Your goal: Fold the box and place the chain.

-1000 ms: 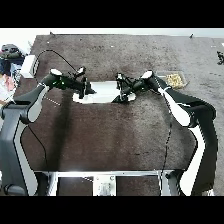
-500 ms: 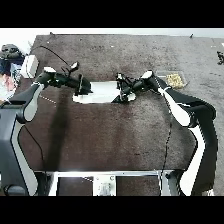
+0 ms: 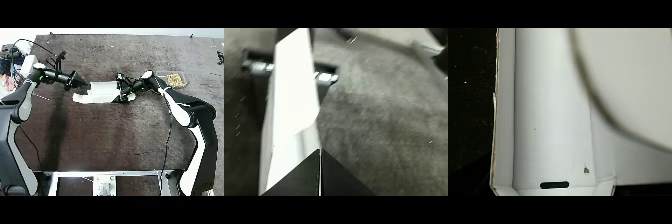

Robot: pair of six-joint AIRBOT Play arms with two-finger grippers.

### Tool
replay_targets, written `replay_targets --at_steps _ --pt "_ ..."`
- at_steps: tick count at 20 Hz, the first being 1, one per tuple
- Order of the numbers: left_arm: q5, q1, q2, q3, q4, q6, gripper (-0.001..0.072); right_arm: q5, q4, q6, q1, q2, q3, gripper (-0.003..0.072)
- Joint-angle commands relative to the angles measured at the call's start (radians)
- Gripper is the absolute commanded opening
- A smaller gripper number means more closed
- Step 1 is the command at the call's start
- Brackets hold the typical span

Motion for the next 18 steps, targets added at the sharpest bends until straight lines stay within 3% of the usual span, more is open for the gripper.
replay_targets --at_steps 1,7,18 --pt "0.033 -0.033 0.000 0.001 0.019 -0.015 0.0011 0.001 0.000 0.000 0.001 -0.001 0.001 0.0358" --pt "0.267 -0.095 0.000 0.001 0.089 -0.001 0.0011 0.001 0.000 0.000 0.001 -0.001 0.001 0.0358" --pt "0.425 -0.109 0.000 0.001 0.081 -0.001 0.0011 0.001 0.000 0.000 0.001 -0.001 0.001 0.0358"
